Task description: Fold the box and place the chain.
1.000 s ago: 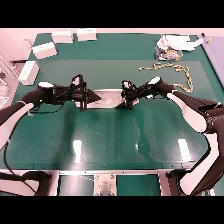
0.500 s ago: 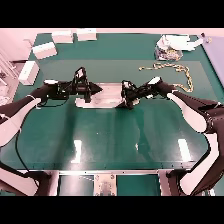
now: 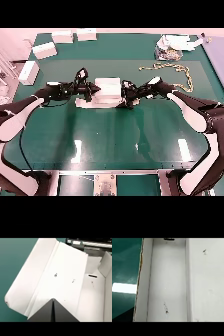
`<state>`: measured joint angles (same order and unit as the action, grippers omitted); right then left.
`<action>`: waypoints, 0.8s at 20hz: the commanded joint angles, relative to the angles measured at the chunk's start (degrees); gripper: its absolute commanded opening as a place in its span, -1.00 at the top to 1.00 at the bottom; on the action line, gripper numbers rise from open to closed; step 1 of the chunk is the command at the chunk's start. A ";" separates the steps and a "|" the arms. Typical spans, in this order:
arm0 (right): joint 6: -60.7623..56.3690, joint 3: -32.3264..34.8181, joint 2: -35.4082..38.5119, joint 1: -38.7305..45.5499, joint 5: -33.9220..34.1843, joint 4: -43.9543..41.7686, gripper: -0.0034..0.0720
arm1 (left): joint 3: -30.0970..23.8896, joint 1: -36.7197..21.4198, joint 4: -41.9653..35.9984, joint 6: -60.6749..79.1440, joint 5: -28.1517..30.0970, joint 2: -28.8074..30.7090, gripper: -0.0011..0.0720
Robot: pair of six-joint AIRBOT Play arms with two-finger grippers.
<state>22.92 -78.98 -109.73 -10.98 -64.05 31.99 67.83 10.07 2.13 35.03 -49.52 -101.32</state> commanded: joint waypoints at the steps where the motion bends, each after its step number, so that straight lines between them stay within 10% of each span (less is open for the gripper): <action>1: 0.09 0.00 0.00 0.02 -0.09 0.02 -0.64 | 0.02 0.02 -0.02 -0.02 0.81 -1.31 0.93; 16: 0.09 0.00 0.00 0.02 -0.11 0.02 -0.64 | 0.94 2.86 0.94 2.60 4.00 -0.87 0.92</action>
<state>22.98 -78.96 -109.73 -10.94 -64.12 32.05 68.27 12.73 2.79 36.56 -46.35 -102.48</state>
